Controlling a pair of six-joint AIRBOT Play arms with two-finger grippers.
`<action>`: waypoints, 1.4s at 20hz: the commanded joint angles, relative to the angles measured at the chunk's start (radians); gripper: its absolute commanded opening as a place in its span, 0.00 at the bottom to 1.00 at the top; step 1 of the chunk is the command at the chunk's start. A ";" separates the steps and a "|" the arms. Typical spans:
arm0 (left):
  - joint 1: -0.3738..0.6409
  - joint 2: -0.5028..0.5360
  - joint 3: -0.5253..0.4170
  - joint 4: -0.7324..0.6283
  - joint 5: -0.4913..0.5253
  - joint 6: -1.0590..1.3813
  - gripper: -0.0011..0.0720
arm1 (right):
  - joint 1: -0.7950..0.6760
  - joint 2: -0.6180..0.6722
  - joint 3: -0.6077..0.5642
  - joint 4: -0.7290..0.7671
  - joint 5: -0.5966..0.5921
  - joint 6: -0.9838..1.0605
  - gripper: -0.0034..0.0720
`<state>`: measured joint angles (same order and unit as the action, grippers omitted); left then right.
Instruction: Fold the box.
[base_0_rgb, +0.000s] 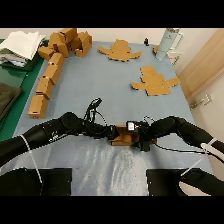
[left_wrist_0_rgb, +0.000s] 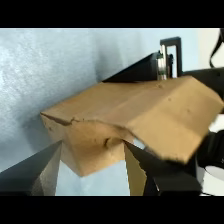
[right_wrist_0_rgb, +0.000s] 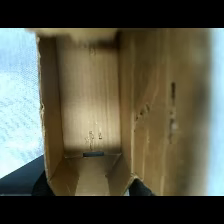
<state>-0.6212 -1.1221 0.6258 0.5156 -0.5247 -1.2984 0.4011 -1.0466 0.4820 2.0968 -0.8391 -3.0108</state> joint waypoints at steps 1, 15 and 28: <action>-0.042 -0.085 0.082 0.263 -0.017 -0.276 0.84 | 0.000 0.001 0.001 0.001 0.000 0.000 0.72; -0.215 -0.299 0.441 0.928 -0.406 -1.045 0.83 | 0.000 0.001 0.000 0.001 0.000 0.000 0.72; -0.332 -0.475 0.635 1.016 -0.611 -1.161 0.50 | 0.000 0.001 0.001 0.001 0.000 0.000 0.72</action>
<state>-0.9493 -1.5833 1.2465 1.5169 -1.1126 -2.4168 0.4007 -1.0466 0.4820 2.0972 -0.8394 -3.0108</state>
